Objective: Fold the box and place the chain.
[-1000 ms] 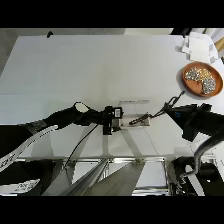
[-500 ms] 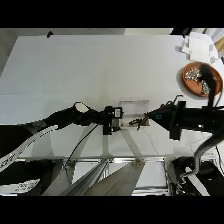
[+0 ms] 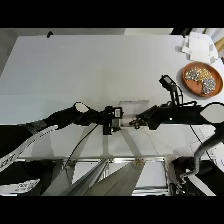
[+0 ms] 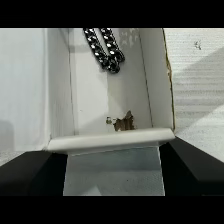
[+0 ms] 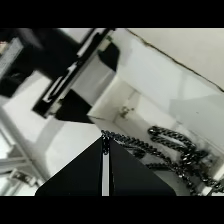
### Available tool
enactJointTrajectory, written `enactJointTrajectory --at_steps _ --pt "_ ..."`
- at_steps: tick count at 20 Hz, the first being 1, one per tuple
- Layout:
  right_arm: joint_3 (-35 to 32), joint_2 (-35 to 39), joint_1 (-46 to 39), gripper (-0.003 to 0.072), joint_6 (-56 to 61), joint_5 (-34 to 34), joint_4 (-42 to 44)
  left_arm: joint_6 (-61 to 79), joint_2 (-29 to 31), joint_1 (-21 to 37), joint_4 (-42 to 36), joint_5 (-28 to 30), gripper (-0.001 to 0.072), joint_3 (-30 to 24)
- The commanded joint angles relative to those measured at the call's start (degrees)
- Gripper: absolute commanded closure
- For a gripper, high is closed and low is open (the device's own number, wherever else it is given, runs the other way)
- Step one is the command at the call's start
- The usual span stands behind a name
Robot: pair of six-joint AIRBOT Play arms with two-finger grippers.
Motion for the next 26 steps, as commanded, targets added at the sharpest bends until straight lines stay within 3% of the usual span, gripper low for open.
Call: enactJointTrajectory --at_steps 1,7,18,26 --pt "-1.64 -4.11 1.84 0.0675 0.11 -7.69 -0.55 0.02 0.0 0.0 0.02 0.02 0.0641 -0.02" --pt "-1.62 -1.44 1.81 0.0676 2.43 -12.22 0.02 0.02 0.0 0.0 0.02 0.0 0.0641 -0.02" --pt "-1.64 22.38 1.81 0.0676 2.34 -21.62 -0.87 0.02 0.0 0.0 0.02 0.02 0.0641 -0.02" --pt "-3.02 16.68 1.81 0.0676 2.34 -9.68 -2.29 0.02 0.0 0.0 0.02 0.0 0.0641 -0.02"
